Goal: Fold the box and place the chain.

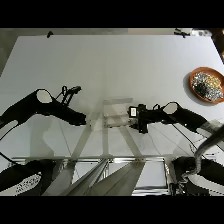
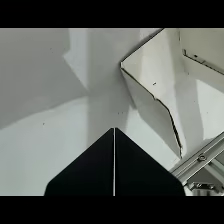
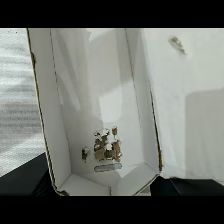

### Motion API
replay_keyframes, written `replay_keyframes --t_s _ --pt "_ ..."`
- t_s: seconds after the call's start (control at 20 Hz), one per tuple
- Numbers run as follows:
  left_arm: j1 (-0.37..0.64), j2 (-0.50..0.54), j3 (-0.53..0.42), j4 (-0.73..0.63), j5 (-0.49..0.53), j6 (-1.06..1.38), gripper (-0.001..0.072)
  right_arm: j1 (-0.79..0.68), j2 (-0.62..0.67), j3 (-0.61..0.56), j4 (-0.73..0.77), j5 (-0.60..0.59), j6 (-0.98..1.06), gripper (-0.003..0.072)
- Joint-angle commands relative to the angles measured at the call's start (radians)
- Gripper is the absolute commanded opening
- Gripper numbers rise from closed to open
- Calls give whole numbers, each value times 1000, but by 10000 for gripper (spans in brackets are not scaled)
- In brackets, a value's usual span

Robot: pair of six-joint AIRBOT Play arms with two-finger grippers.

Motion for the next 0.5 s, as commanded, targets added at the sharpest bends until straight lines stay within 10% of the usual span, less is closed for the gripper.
replay_keyframes --t_s 0.0,0.45 --pt "-23 -58 -2 -55 19 6 2 -1 0 1 0 0 0 412" --pt "-127 -68 -2 -48 136 -58 2 -1 0 1 0 0 0 412"
